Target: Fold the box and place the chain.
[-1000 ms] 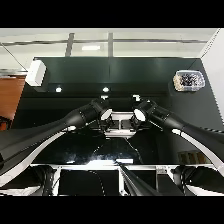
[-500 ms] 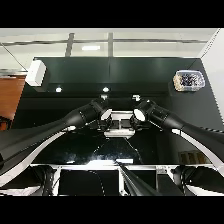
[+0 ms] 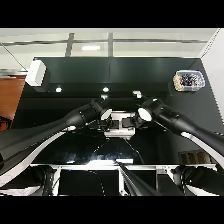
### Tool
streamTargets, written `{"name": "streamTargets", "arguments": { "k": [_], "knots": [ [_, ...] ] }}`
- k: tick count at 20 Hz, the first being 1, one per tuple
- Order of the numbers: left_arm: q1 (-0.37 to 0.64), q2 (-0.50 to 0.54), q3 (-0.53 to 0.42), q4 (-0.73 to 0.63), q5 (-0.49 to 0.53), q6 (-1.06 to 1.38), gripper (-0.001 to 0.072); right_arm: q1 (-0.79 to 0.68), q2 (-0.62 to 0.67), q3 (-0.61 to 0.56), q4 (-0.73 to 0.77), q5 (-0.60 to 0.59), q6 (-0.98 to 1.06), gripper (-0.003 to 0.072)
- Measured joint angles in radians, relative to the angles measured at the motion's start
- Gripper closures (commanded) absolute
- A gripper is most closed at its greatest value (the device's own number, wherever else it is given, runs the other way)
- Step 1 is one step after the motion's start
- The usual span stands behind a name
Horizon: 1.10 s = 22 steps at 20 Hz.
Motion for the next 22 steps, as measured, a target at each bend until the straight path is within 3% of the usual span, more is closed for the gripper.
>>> {"name": "streamTargets", "arguments": {
  "k": [3,8,9,10,11,14,16,19,22],
  "knots": [
    [0.0,0.0,0.0,0.0,0.0,0.0,0.0683,-0.003,0.152,0.0,-0.126,0.086,-0.036,0.0309],
    [0.0,0.0,0.0,0.0,0.0,0.0,0.0683,-0.124,0.341,-0.037,-0.578,0.209,-0.057,0.0307],
    [0.0,0.0,0.0,0.0,0.0,0.0,0.0683,-0.194,0.356,-0.058,-0.643,0.182,-0.058,0.0269],
    [0.0,0.0,0.0,0.0,-0.001,0.0,0.0683,-0.277,0.365,-0.081,-0.68,0.122,-0.06,-0.0005],
    [0.0,0.0,0.0,0.0,-0.001,0.0,0.0683,-0.36,0.366,-0.101,-0.687,0.055,-0.061,-0.0013],
    [0.0,0.0,0.0,0.0,-0.001,-0.001,0.0683,-0.619,0.307,-0.113,-0.598,-0.18,-0.11,-0.0007],
    [0.0,0.0,0.0,0.0,0.0,-0.001,0.0683,-0.76,0.204,-0.052,-0.474,-0.301,-0.195,-0.0007],
    [0.0,0.0,0.0,0.0,0.0,-0.001,0.0683,-0.888,-0.005,0.124,-0.294,-0.345,-0.335,-0.0006],
    [0.0,0.0,0.0,0.0,-0.001,-0.001,0.0684,-0.954,-0.236,0.353,-0.152,-0.278,-0.456,-0.0005]
  ]
}}
